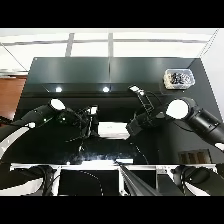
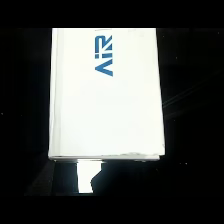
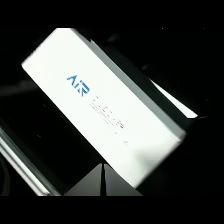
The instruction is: Fold the box and place the chain.
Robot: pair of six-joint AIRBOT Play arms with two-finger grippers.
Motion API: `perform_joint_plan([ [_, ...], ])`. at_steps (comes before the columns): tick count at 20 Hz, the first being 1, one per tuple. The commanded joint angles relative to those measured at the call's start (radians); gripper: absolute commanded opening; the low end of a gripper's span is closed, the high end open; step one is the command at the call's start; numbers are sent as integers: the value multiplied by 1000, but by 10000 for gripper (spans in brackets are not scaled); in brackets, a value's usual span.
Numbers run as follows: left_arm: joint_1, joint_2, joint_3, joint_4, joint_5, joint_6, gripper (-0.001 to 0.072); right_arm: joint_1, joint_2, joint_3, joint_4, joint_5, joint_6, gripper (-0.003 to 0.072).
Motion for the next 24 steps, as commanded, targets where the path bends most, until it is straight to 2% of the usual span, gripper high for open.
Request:
perform_joint_plan([
  [1, 0, 0, 1, 0, 0, 0, 336, -11, -34, -77, 257, -107, 127, 10],
  [3, 0, 0, 1, 0, 0, 0, 336, -11, -84, -100, 390, -138, 76, 11],
  [6, 0, 0, 1, 0, 0, 0, 336, -11, -166, -101, 496, -159, 3, 12],
  [10, 0, 0, 1, 0, 0, 0, 336, -6, -229, -101, 488, -159, -40, 11],
  [17, 0, 0, 1, 0, 0, 0, 336, -4, -267, -101, 449, -195, -50, 13],
  [20, 0, 0, 1, 0, -1, 0, 336, -14, -261, -92, 451, -134, -75, 14],
  [24, 3, 1, 1, 3, -3, -2, 336, -90, -164, -25, 435, 47, -100, 14],
])
